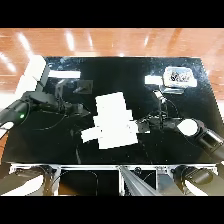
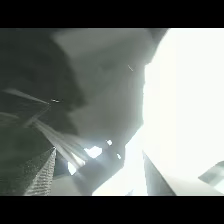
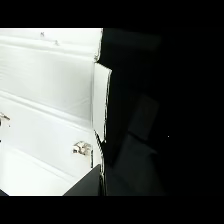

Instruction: Fold the box and place the chain.

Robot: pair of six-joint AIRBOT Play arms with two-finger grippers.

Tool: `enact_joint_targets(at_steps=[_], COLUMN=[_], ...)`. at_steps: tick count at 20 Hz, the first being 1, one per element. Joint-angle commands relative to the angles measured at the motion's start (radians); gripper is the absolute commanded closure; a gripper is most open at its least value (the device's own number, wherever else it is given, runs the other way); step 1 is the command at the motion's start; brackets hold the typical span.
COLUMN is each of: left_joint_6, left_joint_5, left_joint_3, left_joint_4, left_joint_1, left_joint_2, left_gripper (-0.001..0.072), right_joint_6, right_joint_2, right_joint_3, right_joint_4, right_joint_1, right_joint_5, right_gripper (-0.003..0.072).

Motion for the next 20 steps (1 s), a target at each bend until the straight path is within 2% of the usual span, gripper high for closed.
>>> enact_joint_targets(at_steps=[1,3,6,11,14,15,17,18,20], left_joint_6=[0.209,0.295,0.416,0.468,0.472,0.472,0.472,0.482,0.495], left_joint_5=[0.139,0.161,0.256,0.359,0.347,0.350,0.352,0.356,0.357], left_joint_3=[0.046,0.074,0.121,0.172,0.175,0.177,0.183,0.187,0.197], left_joint_4=[-0.136,-0.221,-0.336,-0.328,-0.323,-0.321,-0.315,-0.315,-0.314], left_joint_1=[0.005,0.005,-0.002,-0.083,-0.124,-0.128,-0.127,-0.125,-0.124], left_joint_2=[-0.177,-0.249,-0.325,-0.415,-0.421,-0.421,-0.421,-0.421,-0.421], left_gripper=[0.0077,0.0077,0.0078,0.0078,0.0091,0.0202,0.0601,0.0679,0.0679], right_joint_6=[0.003,0.003,0.011,0.014,0.018,0.018,0.018,0.018,0.018], right_joint_2=[0.009,0.009,0.009,0.009,0.009,0.009,0.009,0.009,0.009], right_joint_3=[-0.010,-0.010,-0.010,-0.010,-0.010,-0.010,-0.010,-0.010,-0.010], right_joint_4=[0.002,0.007,0.007,0.008,0.008,0.008,0.008,0.008,0.007], right_joint_1=[0.003,0.003,0.003,0.003,0.003,0.003,0.003,0.003,0.002], right_joint_5=[0.014,0.025,0.037,0.036,0.037,0.041,0.055,0.060,0.076], right_gripper=[0.0642,0.0642,0.0642,0.0642,0.0642,0.0642,0.0642,0.0642,0.0641])
